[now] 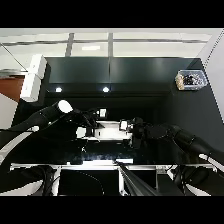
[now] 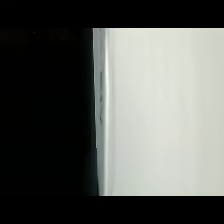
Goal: Fold the box and place the chain.
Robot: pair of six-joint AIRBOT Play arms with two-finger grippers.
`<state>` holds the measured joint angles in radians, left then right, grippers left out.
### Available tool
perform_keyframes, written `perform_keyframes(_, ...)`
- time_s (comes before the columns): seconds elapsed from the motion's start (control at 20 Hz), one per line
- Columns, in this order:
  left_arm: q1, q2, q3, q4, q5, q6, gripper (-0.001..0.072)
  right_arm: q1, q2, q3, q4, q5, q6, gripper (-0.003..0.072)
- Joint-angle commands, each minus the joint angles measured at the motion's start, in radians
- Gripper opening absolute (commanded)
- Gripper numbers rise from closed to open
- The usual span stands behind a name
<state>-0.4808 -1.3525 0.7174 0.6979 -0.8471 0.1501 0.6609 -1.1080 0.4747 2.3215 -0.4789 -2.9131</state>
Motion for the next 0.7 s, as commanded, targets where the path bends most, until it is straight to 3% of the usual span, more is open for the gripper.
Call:
perform_keyframes(0.0, 0.000, 0.000, 0.001, 0.000, 0.000, 0.000, 0.0030, 0.000, -0.018, 0.000, 0.001, 0.001, -0.002, 0.0696)
perform_keyframes(0.65, 0.000, 0.000, 0.001, 0.000, 0.000, 0.000, 0.0030, 0.000, -0.018, 0.000, -0.003, 0.008, -0.001, 0.0696)
